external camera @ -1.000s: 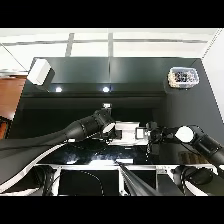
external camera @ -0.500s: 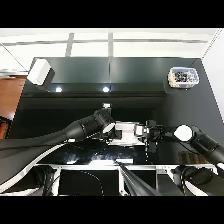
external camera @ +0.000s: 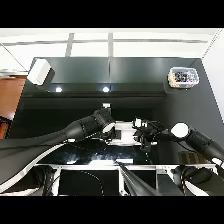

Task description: Fold the box and place the chain.

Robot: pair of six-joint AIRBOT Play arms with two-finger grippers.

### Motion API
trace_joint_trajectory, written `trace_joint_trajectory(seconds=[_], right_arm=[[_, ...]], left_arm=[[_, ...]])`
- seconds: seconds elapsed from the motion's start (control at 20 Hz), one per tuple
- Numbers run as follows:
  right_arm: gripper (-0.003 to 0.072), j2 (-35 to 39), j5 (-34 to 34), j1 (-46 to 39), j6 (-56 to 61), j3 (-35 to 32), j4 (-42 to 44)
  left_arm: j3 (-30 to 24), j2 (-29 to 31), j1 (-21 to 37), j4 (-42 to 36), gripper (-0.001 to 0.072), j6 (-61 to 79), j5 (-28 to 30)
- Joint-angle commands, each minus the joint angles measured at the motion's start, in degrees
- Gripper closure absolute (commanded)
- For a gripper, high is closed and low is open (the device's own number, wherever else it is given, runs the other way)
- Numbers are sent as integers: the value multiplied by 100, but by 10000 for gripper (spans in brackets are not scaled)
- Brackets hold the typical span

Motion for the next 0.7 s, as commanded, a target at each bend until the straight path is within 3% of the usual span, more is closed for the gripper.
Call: trace_joint_trajectory(seconds=[0.0, 0.05, 0.1, 0.15, 0.2, 0.25, 0.3, 0.4, 0.5, 0.65], right_arm=[[509, -57, -24, 2, -7, -4, 79], [295, -57, -63, 2, -7, -4, 81], [210, -57, -85, 2, -7, -4, 79], [346, -57, -83, 2, -7, -4, 74], [357, -57, -83, 2, -4, -4, 81], [272, -57, -85, 2, -7, -4, 79], [417, -57, -83, -2, -4, -4, 74], [621, -4, -24, -20, 306, 22, -44], [635, 192, 549, -190, 1530, 229, -533], [636, 597, 1976, -1003, 3635, 798, -1416]], left_arm=[[2, 2, 2, -15, 677, 2, 13], [2, 2, 2, -15, 677, 2, 13], [2, 2, 2, -15, 677, 2, 13], [2, 2, 2, -15, 677, 2, 13], [2, 2, 2, -15, 677, 2, 13], [2, 2, 2, -15, 677, 2, 17], [2, 2, 2, -15, 677, 2, 15], [2, 2, 2, -13, 677, 2, 20], [2, 2, 2, -15, 677, 2, 20], [2, 2, 2, -17, 677, 2, 13]])
